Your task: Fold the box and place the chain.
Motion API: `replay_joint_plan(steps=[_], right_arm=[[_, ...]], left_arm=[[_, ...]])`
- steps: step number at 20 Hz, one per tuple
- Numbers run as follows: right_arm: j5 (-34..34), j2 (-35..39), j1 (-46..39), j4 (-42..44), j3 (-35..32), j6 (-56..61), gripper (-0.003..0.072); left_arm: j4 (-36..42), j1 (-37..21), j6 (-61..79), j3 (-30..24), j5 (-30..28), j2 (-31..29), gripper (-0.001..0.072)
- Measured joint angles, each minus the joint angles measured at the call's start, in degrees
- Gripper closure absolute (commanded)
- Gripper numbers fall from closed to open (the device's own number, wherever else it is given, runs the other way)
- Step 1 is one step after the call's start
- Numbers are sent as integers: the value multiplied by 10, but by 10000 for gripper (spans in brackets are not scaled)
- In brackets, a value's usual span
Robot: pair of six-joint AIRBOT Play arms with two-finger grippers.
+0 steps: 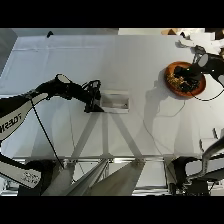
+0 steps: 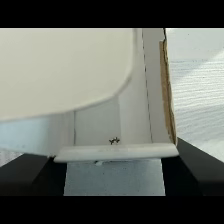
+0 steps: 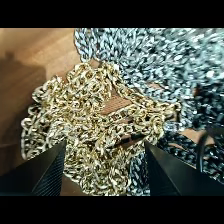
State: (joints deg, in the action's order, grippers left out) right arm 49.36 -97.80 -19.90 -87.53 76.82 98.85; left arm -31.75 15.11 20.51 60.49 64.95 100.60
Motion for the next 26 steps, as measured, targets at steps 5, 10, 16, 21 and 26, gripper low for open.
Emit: replay_joint_plan(steps=[5, 10, 16, 21, 26], right_arm=[[17, -17, 0, 23, 5, -27, 536], [26, -20, 0, 32, 7, -33, 678], [70, 22, 14, 14, 6, -90, 680], [87, 100, 34, -4, 5, -123, 681], [120, 197, 40, -8, -47, -135, 682]], left_arm=[[0, 0, 0, 0, 0, 0, 452], [0, 0, 0, 0, 0, 0, 452], [0, 0, 0, 0, 0, 0, 452], [0, 0, 0, 0, 0, 0, 452], [0, 0, 0, 0, 0, 0, 452]])
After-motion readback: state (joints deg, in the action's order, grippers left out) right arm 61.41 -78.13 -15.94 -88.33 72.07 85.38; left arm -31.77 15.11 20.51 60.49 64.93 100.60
